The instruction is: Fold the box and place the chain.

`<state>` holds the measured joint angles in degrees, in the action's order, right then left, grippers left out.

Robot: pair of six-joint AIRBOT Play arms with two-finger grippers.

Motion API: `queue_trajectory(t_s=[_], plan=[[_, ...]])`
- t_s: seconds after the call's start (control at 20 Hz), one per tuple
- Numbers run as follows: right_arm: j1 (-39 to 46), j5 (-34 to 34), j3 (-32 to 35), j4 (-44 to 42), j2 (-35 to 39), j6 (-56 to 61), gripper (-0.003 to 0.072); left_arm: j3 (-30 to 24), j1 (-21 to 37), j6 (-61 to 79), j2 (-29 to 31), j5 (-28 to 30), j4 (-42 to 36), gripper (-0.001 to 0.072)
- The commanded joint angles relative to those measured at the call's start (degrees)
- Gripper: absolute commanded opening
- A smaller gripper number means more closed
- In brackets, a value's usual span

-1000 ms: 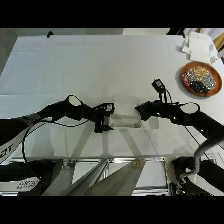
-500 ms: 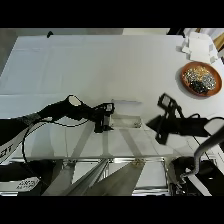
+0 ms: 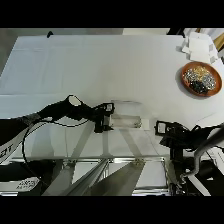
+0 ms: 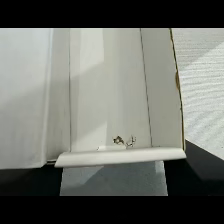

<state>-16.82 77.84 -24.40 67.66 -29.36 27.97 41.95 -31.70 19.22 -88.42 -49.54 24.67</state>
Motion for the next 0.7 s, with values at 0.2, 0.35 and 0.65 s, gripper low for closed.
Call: queue_trajectory(t_s=[0.2, 0.35, 0.65], plan=[[-4.1, -19.2, 0.1, 0.0, -1.2, -6.0, 0.0316, 0.0, 0.1, 0.0, 0.0, 0.0, 0.0, 0.0315], [-4.1, -24.9, 0.1, 0.0, -4.7, -6.0, 0.0337, 0.0, 0.1, 0.0, 0.0, 0.0, 0.0, 0.0315], [-4.1, -27.8, 0.1, 1.5, -14.2, -8.0, 0.0271, 0.0, 0.1, 0.0, 0.0, 0.0, 0.0, 0.0315]])
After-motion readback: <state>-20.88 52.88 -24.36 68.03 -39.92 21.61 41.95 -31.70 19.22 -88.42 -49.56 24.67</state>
